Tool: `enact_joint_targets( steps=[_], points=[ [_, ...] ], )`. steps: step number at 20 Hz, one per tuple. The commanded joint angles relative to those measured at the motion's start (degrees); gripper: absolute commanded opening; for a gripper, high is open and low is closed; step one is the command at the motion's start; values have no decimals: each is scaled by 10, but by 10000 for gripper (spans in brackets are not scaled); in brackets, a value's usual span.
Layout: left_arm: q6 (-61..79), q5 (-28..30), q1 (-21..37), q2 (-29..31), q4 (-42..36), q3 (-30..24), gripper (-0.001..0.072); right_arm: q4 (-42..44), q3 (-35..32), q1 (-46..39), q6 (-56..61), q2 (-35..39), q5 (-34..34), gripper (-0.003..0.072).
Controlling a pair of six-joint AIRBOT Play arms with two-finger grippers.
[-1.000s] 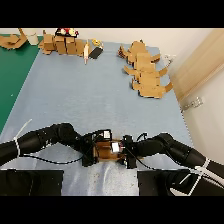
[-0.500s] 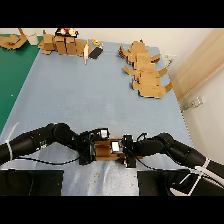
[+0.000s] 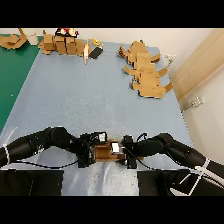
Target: Fold the box.
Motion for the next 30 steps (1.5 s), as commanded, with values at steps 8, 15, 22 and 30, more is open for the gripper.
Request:
enact_joint_targets(
  steps=[8,15,22,30],
  points=[
    [60,19,-33,-2,-29,-11,675,1,0,0,1,0,3,503],
    [48,46,-34,-2,-33,-19,675,1,0,0,1,0,2,502],
    [44,51,-34,-3,-33,-20,675,2,0,0,1,0,2,503],
    [44,42,-35,-3,-32,-20,646,1,0,0,1,0,2,503]
  ],
)
